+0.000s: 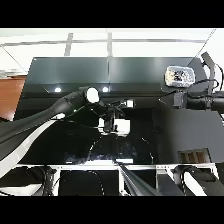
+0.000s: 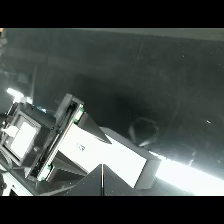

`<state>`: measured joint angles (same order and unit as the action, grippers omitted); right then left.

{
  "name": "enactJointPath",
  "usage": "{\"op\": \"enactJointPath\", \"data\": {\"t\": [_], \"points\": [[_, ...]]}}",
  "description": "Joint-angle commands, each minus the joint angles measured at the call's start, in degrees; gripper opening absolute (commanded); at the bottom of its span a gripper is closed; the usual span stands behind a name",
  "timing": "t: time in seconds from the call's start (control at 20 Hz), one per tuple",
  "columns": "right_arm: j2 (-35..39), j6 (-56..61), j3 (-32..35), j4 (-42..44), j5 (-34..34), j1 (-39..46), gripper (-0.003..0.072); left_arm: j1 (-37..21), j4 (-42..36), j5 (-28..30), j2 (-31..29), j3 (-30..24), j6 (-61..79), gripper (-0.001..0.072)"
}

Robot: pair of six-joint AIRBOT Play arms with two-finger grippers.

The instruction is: Fold the box and place the chain.

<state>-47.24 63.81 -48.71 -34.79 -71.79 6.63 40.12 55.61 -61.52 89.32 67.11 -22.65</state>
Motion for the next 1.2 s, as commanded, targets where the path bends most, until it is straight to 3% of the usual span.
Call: {"op": "enactJointPath", "data": {"t": [0.0, 0.15, 0.3, 0.4, 0.55, 0.8, 0.95, 1.05, 1.15], "points": [[0.0, 0.0, 0.0, 0.0, 0.0, 0.0, 0.0013, 2.4, 10.0, -0.2, 0.9, 1.5, -5.6, 0.0711], [0.0, 0.0, 0.0, 0.0, 0.0, 0.0, 0.0013, 4.9, 17.7, 0.7, 1.5, 1.5, -9.7, 0.0676], [0.0, 0.0, 0.0, 0.0, 0.0, 0.0, 0.0013, 5.8, 23.6, -0.7, 1.2, 2.8, -15.8, 0.0344], [0.0, 0.0, 0.0, 0.0, 0.2, 0.0, 0.0013, 3.0, 23.8, -4.0, 0.7, 5.4, -18.1, 0.0329], [0.0, 0.0, 0.0, 0.0, 0.5, 0.0, 0.0013, -7.1, 23.9, -7.8, 0.5, 10.2, -21.2, 0.0329], [0.0, 1.2, 0.0, 0.2, 1.6, 0.0, 0.0013, -32.6, 23.8, -1.0, 2.4, 16.3, -29.3, 0.0333], [0.0, 2.8, 0.0, 0.3, 3.4, 0.0, 0.0013, -44.6, 23.9, 0.0, 8.9, 25.4, -35.7, 0.0334], [0.0, 3.4, 0.0, 0.3, 4.1, 0.0, 0.0013, -49.7, 23.9, 0.9, 15.1, 33.1, -41.4, 0.0334], [0.0, 3.5, 0.0, 0.3, 4.1, 0.0, 0.0013, -52.6, 25.0, -1.6, 21.7, 41.5, -43.4, 0.0335]]}}
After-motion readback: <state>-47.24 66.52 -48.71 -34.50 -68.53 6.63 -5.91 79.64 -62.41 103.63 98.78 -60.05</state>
